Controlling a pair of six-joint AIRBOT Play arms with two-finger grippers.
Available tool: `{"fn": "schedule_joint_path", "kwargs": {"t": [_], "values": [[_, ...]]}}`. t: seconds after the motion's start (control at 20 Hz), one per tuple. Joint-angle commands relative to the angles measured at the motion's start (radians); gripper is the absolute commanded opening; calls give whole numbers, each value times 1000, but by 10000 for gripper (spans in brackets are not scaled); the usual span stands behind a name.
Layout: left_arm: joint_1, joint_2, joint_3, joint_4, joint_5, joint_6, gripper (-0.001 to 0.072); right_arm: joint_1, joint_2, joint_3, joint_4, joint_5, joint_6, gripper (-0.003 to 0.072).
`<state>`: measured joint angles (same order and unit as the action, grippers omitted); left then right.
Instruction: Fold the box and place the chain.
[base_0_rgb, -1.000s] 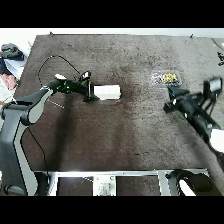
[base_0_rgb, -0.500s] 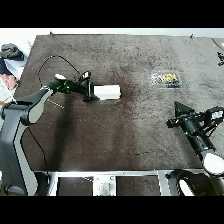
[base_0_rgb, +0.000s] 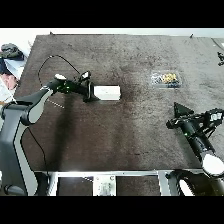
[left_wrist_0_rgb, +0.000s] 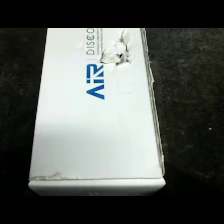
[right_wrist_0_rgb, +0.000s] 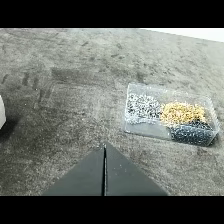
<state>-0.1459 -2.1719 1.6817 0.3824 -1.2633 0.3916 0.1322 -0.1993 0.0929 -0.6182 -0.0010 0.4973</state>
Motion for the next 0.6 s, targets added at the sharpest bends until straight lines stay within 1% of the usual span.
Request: {"fn": "schedule_joint_path", "kwargs": {"t": [0.0, 0.15, 0.25, 0.4, 0.45, 0.55], "values": [[-1, 2, 0, -12, -34, -18, 11, 0, 0, -1, 0, 0, 0, 13], [0, 29, 3, -22, -23, -46, 10, 0, 0, -1, 0, 0, 0, 13], [14, 82, 3, -27, 24, -56, 9, 0, 0, -1, 0, -1, 0, 13], [70, 205, 3, -28, 184, -126, 9, 0, 0, 0, 0, -1, 0, 14], [98, 245, 3, -28, 250, -159, 9, 0, 0, -1, 0, -1, 0, 13], [170, 325, 3, -27, 417, -266, 9, 0, 0, -1, 0, -1, 0, 13]]}}
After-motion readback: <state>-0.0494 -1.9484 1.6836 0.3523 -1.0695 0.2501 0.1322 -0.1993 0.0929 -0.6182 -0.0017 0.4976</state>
